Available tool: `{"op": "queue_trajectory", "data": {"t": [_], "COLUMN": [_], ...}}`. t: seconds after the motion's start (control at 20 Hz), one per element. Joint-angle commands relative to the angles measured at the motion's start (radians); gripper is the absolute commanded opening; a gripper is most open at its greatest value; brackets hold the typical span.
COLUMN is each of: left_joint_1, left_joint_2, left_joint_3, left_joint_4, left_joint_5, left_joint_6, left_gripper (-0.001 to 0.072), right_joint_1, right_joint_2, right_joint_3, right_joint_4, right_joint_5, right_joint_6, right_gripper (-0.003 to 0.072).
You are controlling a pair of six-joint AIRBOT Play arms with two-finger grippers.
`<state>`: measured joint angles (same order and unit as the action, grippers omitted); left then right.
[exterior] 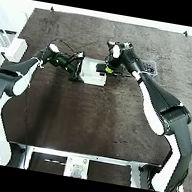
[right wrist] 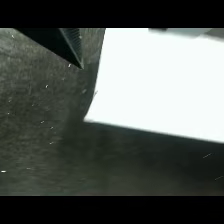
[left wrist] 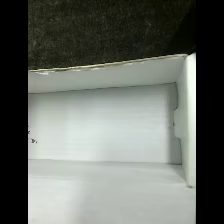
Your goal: Fold the box and place the chain.
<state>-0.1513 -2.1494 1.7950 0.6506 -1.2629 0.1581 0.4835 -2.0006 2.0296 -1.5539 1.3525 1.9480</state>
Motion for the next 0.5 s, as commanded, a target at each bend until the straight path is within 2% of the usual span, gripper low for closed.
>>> {"op": "queue_trajectory", "data": {"t": [0.0,0.15,0.25,0.45], "left_joint_1": [-0.001,-0.001,-0.001,-0.001], "left_joint_2": [0.000,0.000,0.000,0.000], "left_joint_3": [0.001,0.001,0.001,0.001], "left_joint_4": [-0.001,-0.001,-0.001,-0.001], "left_joint_5": [-0.002,-0.001,-0.002,-0.001], "left_joint_6": [-0.001,-0.001,-0.001,-0.001], "left_gripper": [0.0489,0.0488,0.0489,0.0489], "right_joint_1": [-0.002,-0.004,-0.016,-0.120], "right_joint_2": [0.067,0.154,0.214,0.322], "right_joint_3": [0.001,0.000,0.000,-0.034], "right_joint_4": [0.017,0.011,-0.045,-0.080], "right_joint_5": [0.021,0.020,0.006,-0.063], "right_joint_6": [-0.119,-0.221,-0.267,-0.312], "right_gripper": [0.0502,0.0502,0.0502,0.0502]}}
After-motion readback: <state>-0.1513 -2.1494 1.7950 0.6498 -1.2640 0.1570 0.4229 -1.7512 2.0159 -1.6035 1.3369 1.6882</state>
